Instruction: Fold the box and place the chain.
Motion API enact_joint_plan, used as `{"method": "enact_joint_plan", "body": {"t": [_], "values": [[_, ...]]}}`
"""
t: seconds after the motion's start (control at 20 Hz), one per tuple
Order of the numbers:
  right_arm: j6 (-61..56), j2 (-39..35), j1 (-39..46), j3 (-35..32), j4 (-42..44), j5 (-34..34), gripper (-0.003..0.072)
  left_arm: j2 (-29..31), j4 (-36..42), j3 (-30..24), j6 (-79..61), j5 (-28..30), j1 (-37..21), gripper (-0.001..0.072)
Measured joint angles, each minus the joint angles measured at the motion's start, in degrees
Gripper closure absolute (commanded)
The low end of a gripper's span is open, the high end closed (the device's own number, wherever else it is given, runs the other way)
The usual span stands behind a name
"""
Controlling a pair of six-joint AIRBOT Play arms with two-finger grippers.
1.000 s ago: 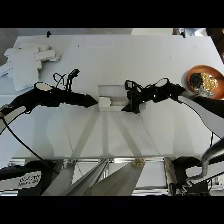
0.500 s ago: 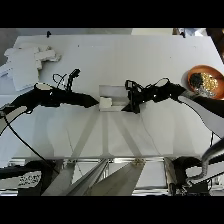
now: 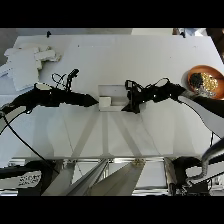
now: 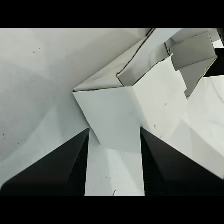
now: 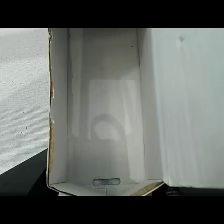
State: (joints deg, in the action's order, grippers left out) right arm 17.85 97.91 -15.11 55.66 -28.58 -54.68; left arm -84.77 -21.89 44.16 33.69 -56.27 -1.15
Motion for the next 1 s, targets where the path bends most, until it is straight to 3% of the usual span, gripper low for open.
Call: {"method": "enact_joint_plan", "body": {"t": [0.55,0.7,1.0], "values": [[0.04,0.00,0.00,0.00,-0.02,0.02,0.0252,0.00,0.09,0.00,-1.16,-2.19,-0.33,0.0321],[0.04,0.00,0.00,-0.02,-0.02,0.02,0.0252,-0.02,0.50,0.00,-2.05,-3.13,-0.33,0.0191],[0.04,-0.02,0.00,-0.02,-0.02,0.02,0.0252,-0.09,1.36,0.00,-2.21,-1.46,-0.22,0.0184]]}}
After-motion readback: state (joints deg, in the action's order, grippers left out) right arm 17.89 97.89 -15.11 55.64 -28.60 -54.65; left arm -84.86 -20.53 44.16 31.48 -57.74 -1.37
